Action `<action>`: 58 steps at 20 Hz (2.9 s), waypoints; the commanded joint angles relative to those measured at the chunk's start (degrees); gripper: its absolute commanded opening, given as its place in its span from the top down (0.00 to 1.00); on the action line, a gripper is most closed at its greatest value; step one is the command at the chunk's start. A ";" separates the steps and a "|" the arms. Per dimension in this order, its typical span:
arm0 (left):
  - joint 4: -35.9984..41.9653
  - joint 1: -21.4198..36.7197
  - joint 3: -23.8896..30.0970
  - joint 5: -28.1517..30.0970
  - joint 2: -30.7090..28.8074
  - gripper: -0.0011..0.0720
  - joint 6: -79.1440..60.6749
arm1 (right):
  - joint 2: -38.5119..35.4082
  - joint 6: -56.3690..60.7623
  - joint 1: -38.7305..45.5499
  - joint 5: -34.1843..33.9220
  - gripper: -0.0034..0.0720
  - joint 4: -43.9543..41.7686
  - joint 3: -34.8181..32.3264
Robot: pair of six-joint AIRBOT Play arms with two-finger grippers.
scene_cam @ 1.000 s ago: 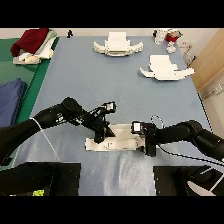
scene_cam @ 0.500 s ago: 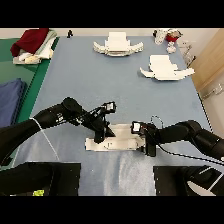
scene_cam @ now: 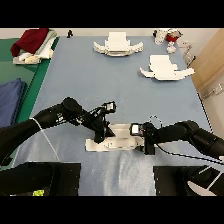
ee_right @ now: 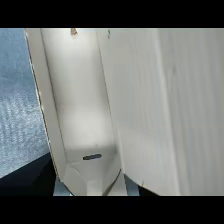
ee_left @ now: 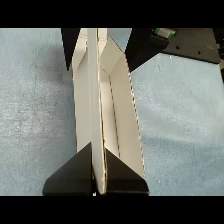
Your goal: Fold the box.
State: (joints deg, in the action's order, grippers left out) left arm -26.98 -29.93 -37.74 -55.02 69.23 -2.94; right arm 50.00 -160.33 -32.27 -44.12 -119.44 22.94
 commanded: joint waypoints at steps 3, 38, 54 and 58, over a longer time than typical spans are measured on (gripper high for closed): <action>-0.02 0.00 0.00 -0.04 0.02 0.97 -0.02 | 0.74 -1.73 0.00 -0.22 0.02 -0.42 -0.37; -0.02 0.00 0.00 -0.02 0.04 0.97 -0.02 | -0.48 -1.70 0.00 -1.40 0.10 -3.10 -2.25; -0.02 0.00 0.00 -0.02 0.02 0.97 -0.02 | -0.37 -1.73 0.00 0.35 0.27 -3.87 -4.33; -0.02 0.00 0.00 -0.02 0.04 0.97 -0.02 | -0.39 -1.70 0.00 0.37 0.27 -3.78 -4.31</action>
State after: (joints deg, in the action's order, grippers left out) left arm -27.00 -29.93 -37.74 -55.05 69.23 -2.96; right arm 49.58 -162.10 -32.21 -43.70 -123.35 18.65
